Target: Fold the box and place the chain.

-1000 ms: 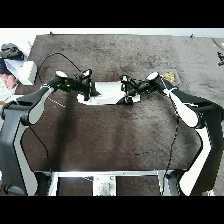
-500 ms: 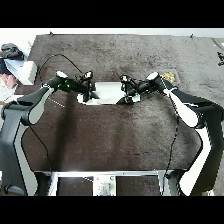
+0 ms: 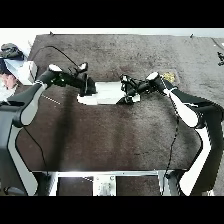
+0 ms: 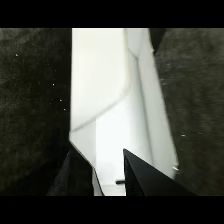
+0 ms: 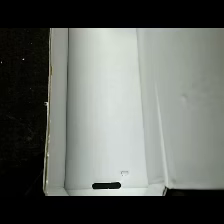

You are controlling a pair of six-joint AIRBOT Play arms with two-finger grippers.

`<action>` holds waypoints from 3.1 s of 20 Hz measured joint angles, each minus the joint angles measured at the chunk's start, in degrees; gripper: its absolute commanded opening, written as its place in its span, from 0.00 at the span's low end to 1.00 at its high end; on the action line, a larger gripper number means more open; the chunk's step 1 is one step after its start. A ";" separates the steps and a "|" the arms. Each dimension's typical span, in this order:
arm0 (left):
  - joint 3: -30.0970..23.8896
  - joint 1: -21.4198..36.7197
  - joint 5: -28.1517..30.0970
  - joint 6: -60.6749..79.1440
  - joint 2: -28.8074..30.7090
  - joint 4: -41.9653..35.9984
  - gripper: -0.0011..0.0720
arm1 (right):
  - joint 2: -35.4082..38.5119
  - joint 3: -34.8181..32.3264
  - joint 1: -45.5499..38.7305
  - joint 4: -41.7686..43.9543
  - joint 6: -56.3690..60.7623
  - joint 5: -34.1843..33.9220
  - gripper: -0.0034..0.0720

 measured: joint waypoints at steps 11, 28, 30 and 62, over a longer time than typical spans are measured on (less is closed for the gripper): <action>0.94 1.99 -15.47 -7.32 4.13 -1.53 0.03 | 0.00 0.00 0.00 0.02 0.00 0.02 0.63; 0.61 -1.46 10.78 -21.00 3.43 -1.99 0.03 | 0.00 0.00 -0.02 0.07 0.13 0.00 0.63; 0.61 -1.44 12.24 -21.35 2.62 -2.03 0.03 | 0.00 0.00 -0.02 0.07 0.04 0.00 0.63; -0.74 0.22 2.43 -12.26 8.52 15.06 0.97 | 0.00 0.00 -0.04 0.09 -0.02 0.02 0.63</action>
